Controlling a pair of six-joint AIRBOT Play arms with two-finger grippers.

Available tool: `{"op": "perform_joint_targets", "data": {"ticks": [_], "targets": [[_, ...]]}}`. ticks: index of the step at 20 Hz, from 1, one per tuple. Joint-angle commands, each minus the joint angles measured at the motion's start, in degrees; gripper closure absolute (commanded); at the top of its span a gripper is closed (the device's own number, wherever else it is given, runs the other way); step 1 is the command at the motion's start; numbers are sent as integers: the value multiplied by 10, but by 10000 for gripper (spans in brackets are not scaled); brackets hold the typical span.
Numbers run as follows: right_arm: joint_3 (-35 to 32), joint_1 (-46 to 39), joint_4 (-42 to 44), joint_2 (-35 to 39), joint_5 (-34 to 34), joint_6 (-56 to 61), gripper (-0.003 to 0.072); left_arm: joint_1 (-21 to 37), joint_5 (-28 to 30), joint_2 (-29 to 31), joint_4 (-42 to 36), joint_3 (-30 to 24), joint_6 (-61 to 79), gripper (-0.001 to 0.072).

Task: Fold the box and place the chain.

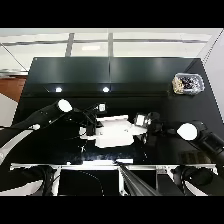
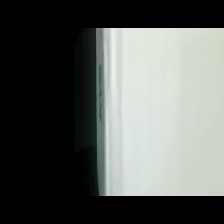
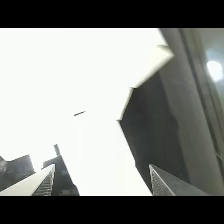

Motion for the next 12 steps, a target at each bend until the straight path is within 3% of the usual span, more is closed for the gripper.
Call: {"op": "perform_joint_targets", "data": {"ticks": [1, 12], "targets": [[-8, 26, -1, -22, -19, -49, -11, 0, 2, -6, 8, 0, 0, 679], [-8, 27, 63, -76, 19, -112, -10, 0, -13, -6, 10, 18, -2, 678]]}}
